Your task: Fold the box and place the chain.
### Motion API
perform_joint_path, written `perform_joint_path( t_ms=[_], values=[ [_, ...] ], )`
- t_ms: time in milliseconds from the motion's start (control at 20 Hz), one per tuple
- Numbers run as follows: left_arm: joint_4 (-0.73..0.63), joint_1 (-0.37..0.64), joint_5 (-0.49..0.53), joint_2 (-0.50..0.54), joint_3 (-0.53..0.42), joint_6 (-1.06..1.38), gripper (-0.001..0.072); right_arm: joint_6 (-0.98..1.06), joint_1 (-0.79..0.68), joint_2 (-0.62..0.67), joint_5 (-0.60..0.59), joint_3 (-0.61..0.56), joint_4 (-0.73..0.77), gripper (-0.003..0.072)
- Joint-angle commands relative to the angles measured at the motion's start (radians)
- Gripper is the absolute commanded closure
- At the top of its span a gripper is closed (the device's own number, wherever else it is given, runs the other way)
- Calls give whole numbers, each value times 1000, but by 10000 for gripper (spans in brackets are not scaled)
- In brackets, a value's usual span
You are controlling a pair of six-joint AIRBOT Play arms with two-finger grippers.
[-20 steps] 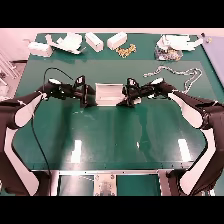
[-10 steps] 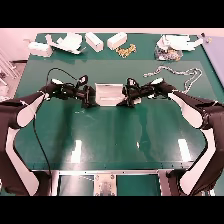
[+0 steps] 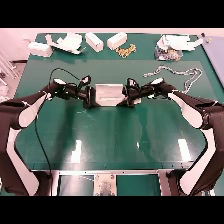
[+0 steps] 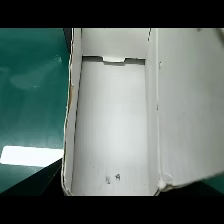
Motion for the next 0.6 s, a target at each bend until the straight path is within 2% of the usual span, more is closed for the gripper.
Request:
perform_joint_path(
  t_ms=[0,150,200,250,550],
  values=[
    [10,-5,26,0,6,-44,14,1,0,0,-1,0,1,195],
    [13,-5,36,0,6,-71,22,1,0,0,-1,0,1,195],
    [24,-6,35,0,6,-101,106,1,0,0,-1,0,1,195],
    [31,-7,33,0,6,-108,127,1,0,0,-1,0,1,195],
    [34,-8,33,0,6,-122,132,1,0,0,-1,0,1,195]
  ],
)
